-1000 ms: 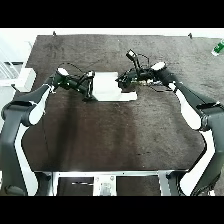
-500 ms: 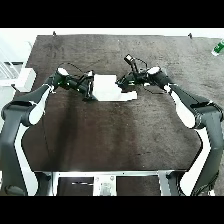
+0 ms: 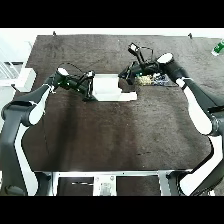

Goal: Fold the box and place the chain.

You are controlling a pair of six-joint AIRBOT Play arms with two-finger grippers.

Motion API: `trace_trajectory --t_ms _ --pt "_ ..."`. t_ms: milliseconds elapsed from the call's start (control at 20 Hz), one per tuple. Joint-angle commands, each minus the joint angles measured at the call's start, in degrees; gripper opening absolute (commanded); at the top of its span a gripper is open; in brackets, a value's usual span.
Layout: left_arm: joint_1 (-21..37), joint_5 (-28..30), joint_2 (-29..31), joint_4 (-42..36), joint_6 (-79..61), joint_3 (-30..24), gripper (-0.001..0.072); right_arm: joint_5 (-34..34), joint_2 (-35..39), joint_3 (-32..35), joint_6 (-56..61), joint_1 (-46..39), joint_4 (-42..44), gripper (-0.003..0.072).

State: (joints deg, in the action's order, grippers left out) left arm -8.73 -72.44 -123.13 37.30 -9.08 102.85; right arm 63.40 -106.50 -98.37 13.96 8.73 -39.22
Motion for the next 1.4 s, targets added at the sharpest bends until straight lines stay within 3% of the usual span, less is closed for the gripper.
trace_trajectory --t_ms 0,50,350,500,650,750,800,900,1000,1350 --pt "0.02 0.07 -0.02 -0.02 0.04 0.04 0.0489 5.66 1.95 0.46 -0.72 -1.07 -11.91 0.0596" --pt "0.02 0.04 -0.02 -0.02 0.07 0.04 0.0489 5.64 1.46 0.98 -1.40 -1.09 -13.62 0.0675" --pt "0.02 0.04 -0.02 -0.02 0.07 0.04 0.0489 5.16 -3.04 2.29 -9.79 1.22 -13.81 0.0672" --pt "0.02 0.02 -0.02 -0.02 0.04 0.04 0.0489 1.49 -4.85 2.36 -10.21 2.80 -13.88 0.0670" --pt "0.02 0.04 -0.02 -0.02 0.04 0.04 0.0488 0.96 -5.62 2.36 -10.19 3.30 -13.92 0.0466" --pt "0.02 0.02 -0.02 -0.02 0.04 0.04 0.0489 0.90 -5.62 2.34 -10.23 3.32 -13.90 0.0434" --pt "0.02 0.02 -0.02 -0.02 0.07 0.04 0.0489 0.92 -5.62 2.36 -10.67 3.34 -13.77 0.0347" --pt "0.02 0.04 -0.02 0.00 0.04 0.04 0.0489 0.92 -5.62 2.36 -11.23 3.61 -13.60 0.0275" --pt "0.02 0.04 -0.02 -0.02 0.04 0.04 0.0489 0.96 -5.62 2.47 -11.23 4.22 -11.30 0.0246" --pt "0.02 0.04 -0.02 -0.02 0.04 0.04 0.0489 -2.23 -6.60 2.51 -11.47 6.88 -7.74 0.0250"
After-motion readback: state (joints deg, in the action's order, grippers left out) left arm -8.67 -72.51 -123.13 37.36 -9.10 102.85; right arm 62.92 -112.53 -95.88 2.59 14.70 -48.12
